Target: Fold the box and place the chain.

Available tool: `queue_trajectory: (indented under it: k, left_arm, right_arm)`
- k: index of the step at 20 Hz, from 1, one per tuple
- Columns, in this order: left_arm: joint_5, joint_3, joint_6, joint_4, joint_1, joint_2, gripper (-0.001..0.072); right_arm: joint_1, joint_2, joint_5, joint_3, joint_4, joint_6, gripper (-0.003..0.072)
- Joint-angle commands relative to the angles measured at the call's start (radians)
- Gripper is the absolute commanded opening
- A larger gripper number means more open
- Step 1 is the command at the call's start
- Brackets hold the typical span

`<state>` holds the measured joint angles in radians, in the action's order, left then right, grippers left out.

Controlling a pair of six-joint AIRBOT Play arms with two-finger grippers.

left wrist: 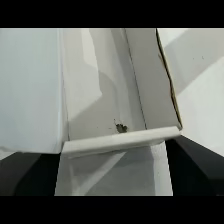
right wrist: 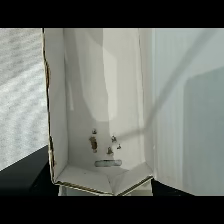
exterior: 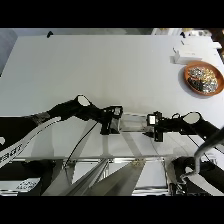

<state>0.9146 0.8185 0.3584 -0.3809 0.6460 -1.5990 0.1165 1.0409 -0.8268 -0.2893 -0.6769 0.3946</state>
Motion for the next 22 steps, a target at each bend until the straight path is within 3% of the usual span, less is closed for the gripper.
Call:
queue_trajectory:
  k: [1,3,6,7,20,22]
  left_arm:
    - [-0.002,0.001,-0.006,0.026,0.004,-0.001,0.0696]
    - [-0.004,0.001,-0.006,0.027,0.004,-0.002,0.0679]
    - [-0.005,0.001,-0.005,0.026,0.004,-0.002,0.0247]
    - [-0.005,0.001,-0.005,0.026,0.004,-0.002,0.0184]
    - [-0.005,0.001,-0.005,0.026,0.004,-0.002,0.0208]
    - [-0.005,0.001,-0.005,0.026,0.004,-0.002,0.0208]
  right_arm:
    - [0.000,0.000,0.000,0.000,0.000,-0.001,0.0408]
    - [0.000,0.000,0.000,0.000,0.000,-0.001,0.0408]
    - [0.000,0.000,0.000,0.000,0.000,-0.001,0.0408]
    - [0.000,0.000,0.000,0.000,0.000,-0.001,0.0408]
    - [0.000,0.000,0.001,0.000,0.000,0.000,0.0407]
    - [0.000,0.000,0.033,0.000,0.000,0.074,0.0408]
